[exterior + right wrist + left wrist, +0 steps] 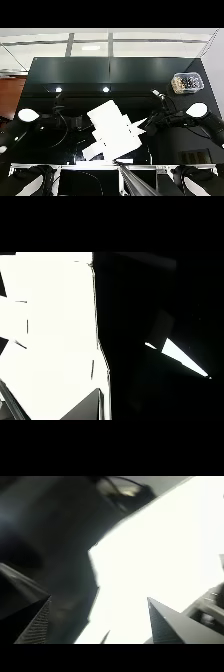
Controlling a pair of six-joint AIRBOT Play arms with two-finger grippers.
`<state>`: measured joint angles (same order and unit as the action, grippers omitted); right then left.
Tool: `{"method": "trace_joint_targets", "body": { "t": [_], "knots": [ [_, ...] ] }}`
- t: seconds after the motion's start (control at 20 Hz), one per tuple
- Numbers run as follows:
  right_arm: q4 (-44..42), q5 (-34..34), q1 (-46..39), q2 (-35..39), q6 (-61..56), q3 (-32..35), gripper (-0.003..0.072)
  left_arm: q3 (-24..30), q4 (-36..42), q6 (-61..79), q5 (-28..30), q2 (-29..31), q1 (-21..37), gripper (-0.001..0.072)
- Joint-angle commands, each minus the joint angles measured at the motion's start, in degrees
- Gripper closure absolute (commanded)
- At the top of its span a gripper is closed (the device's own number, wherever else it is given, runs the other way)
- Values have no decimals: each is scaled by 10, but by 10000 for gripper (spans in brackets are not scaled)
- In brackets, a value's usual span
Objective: Fold the box and place the chain.
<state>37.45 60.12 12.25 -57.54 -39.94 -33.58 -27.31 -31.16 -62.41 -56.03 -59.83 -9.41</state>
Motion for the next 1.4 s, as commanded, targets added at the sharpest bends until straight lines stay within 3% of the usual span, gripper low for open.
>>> {"method": "trace_joint_targets", "body": {
  "t": [0.0,0.2,0.4,0.5,0.6,0.7,0.8,0.95,1.0,1.05,1.1,1.2,1.35],
  "knots": [
    [2,-17,19,4,-5,4,639,0,152,136,-53,-109,0,5],
    [2,-17,19,4,-5,4,638,0,195,233,-105,-192,-25,4],
    [2,-17,19,4,-6,4,638,-1,211,343,-145,-213,-43,21],
    [2,-17,19,4,-6,4,638,-3,211,373,-150,-213,-43,141],
    [2,-17,19,4,-8,4,638,-4,212,402,-150,-213,-45,168],
    [2,-17,19,4,-10,4,638,-4,212,421,-150,-213,-47,240],
    [2,-17,19,4,-10,4,638,-4,212,426,-150,-213,-47,481],
    [2,-17,18,4,-15,4,637,-4,212,426,-158,-213,-48,497],
    [2,-17,17,5,-17,4,625,-4,210,426,-159,-213,-48,673],
    [2,-17,17,5,-17,3,394,-5,209,428,-161,-213,-48,679],
    [3,-13,13,5,-18,1,13,-9,204,427,-163,-213,-48,679],
    [37,23,-13,10,-18,-26,-17,-28,174,427,-184,-213,-48,680],
    [117,79,-85,35,-18,-107,-17,-92,24,414,-231,-210,-54,682]
  ]
}}
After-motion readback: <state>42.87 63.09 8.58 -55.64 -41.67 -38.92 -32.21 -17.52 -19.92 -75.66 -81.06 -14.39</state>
